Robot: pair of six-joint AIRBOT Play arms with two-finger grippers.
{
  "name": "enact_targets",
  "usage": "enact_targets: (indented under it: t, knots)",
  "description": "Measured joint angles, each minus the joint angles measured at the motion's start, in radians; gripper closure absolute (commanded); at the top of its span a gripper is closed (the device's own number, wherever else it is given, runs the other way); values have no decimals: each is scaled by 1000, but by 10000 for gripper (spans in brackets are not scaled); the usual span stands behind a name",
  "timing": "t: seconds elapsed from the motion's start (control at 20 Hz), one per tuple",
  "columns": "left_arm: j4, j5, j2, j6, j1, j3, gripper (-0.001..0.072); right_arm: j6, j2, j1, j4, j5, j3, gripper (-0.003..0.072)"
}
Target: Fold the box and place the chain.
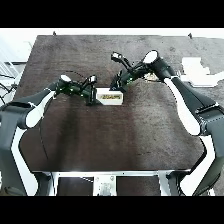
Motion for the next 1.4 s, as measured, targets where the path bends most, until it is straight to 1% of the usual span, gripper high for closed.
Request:
enact_targets:
  t: [0.25, 0.65, 0.7, 0.95, 1.05, 1.25, 1.3, 1.4]
  knots:
    - [0, 0, 0, 0, 0, 0, 262, -16, -2, 0, 1, -13, -23, 390]
    - [0, 0, 0, 0, 0, 0, 262, -48, 31, 0, 3, -32, -73, 402]
    - [0, 0, 0, 0, 0, 0, 262, -55, 34, 0, 8, -35, -83, 417]
    - [0, 0, 0, 0, 0, 0, 262, -106, 79, -3, 55, -86, -166, 421]
    - [0, 0, 0, 0, 0, 0, 262, -128, 107, -6, 65, -121, -214, 391]
    - [0, 0, 0, 0, 0, 0, 262, -183, 128, -11, 89, -190, -269, 384]
    - [0, 0, 0, 0, 0, 0, 262, -192, 129, -11, 93, -201, -275, 320]
    - [0, 0, 0, 0, 0, 0, 262, -207, 129, -12, 99, -221, -283, 310]
